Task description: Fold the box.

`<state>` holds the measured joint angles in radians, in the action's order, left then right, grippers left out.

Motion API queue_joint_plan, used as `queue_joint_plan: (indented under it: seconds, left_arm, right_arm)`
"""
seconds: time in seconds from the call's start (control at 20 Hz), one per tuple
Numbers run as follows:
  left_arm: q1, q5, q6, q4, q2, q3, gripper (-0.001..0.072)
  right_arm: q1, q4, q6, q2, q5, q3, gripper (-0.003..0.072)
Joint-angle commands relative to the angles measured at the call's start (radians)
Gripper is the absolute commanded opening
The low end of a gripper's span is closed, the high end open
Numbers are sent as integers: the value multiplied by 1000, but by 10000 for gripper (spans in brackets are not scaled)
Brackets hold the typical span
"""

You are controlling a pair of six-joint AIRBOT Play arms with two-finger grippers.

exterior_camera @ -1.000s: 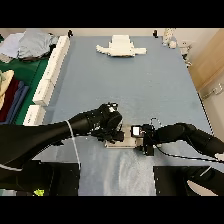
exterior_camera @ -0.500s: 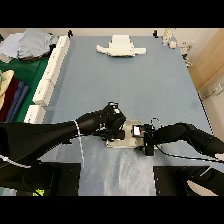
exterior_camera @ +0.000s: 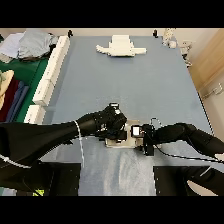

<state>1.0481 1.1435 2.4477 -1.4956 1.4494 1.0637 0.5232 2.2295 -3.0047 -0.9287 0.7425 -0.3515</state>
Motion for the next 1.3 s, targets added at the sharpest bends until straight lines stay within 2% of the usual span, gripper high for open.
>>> queue_joint_plan:
  seconds: [0.0,0.2,0.25,0.3,0.35,0.55,0.6,0.65,0.7,0.9,1.05,1.25]
  left_arm:
    - [0,12,16,-7,-1,0,481]
    - [0,20,41,-16,0,0,479]
    - [0,20,41,-16,0,0,412]
    - [0,20,40,-16,0,0,192]
    - [0,19,40,-16,0,0,16]
    - [0,19,39,-16,0,0,15]
    - [0,19,34,-16,0,0,145]
    - [0,20,37,-16,0,0,561]
    - [0,21,45,-17,-1,0,650]
    - [0,31,31,-17,-35,6,650]
    - [-1,71,27,-30,-136,10,650]
    - [0,235,23,-63,-304,10,649]
  right_arm:
    - [0,0,2,0,0,0,448]
    - [0,0,2,0,0,0,448]
    - [0,0,2,0,0,0,448]
    - [0,0,2,0,0,0,449]
    - [0,0,2,0,0,0,448]
    - [0,0,2,0,0,0,448]
    - [0,0,2,0,0,0,448]
    - [0,0,2,0,0,0,448]
    - [0,0,2,0,0,0,448]
    - [0,0,2,0,0,0,448]
    - [0,0,2,0,0,0,449]
    - [0,0,2,0,0,0,448]
